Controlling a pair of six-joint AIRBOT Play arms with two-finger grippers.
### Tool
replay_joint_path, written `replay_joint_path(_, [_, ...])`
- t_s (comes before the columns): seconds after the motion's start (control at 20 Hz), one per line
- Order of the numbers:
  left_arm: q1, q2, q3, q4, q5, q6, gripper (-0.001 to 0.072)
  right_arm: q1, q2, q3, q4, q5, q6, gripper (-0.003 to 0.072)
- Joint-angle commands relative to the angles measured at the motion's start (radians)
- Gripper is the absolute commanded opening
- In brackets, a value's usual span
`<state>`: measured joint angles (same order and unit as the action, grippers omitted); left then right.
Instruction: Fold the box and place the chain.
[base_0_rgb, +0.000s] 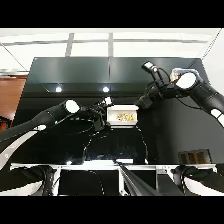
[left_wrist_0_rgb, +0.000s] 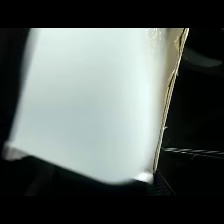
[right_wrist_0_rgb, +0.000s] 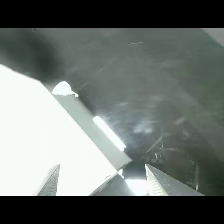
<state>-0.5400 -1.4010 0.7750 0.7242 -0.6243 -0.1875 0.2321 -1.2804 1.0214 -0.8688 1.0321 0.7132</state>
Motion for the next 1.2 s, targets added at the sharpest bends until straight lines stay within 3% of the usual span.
replay_joint_path(0.0, [-0.001,-0.001,0.0,0.0,0.0,0.0,0.0361,0.006,0.034,0.002,0.025,0.16,-0.197,0.0603])
replay_joint_path(0.15, [-0.001,-0.001,0.0,0.0,-0.003,0.0,0.0361,0.008,0.034,-0.049,0.065,0.059,-0.308,0.0603])
replay_joint_path(0.3, [-0.001,-0.001,0.0,0.0,-0.003,0.0,0.0361,0.01,0.034,-0.084,0.095,0.055,-0.414,0.0603])
replay_joint_path(0.9, [-0.002,-0.001,0.0,0.0,-0.003,0.0,0.0361,0.073,0.03,-0.129,0.089,-0.035,-0.453,0.06])
replay_joint_path(0.95, [-0.002,-0.001,0.0,0.0,-0.003,0.0,0.0361,0.073,0.03,-0.129,0.084,-0.035,-0.453,0.0474])
replay_joint_path(1.0, [-0.002,-0.001,0.0,0.0,-0.003,0.0,0.0361,0.073,0.03,-0.129,0.083,-0.034,-0.453,0.0418])
replay_joint_path(1.15, [-0.002,-0.001,0.0,0.0,-0.003,0.0,0.0361,0.073,0.03,-0.129,0.083,-0.036,-0.452,0.0415])
